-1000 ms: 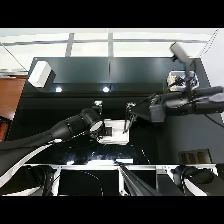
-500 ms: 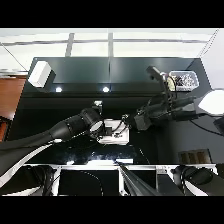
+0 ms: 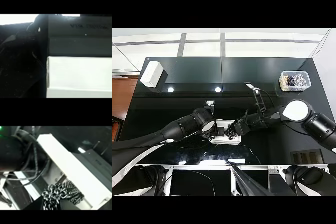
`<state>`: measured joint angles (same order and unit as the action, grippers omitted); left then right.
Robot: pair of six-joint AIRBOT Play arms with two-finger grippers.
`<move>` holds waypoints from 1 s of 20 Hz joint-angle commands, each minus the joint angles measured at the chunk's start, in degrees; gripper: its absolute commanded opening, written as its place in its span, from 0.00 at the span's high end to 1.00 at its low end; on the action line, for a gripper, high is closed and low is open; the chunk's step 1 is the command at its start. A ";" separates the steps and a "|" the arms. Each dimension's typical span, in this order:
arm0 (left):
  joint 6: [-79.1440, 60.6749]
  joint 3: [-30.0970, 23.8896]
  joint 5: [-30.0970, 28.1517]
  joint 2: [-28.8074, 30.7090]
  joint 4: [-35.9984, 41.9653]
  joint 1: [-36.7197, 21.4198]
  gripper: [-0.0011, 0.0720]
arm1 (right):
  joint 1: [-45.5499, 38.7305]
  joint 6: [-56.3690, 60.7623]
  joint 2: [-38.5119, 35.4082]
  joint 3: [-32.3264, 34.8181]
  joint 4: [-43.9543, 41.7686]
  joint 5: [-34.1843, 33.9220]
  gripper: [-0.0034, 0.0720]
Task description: Fold the box and place the chain.
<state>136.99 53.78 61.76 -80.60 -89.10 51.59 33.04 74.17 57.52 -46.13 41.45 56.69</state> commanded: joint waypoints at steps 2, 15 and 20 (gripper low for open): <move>0.04 -0.02 0.04 -0.02 0.00 -0.02 0.95 | -0.55 0.20 0.76 -0.46 2.84 2.19 0.39; -3.72 4.70 6.27 1.14 -0.28 -1.36 0.25 | -27.10 -0.22 -7.61 -2.84 5.35 14.73 0.39; -32.20 10.38 17.09 11.63 -0.22 -4.15 0.25 | -27.10 -0.22 -7.61 -2.84 3.15 14.73 0.39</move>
<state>122.04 61.82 72.14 -74.19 -89.30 48.82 6.35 73.95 50.04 -48.93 45.47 71.00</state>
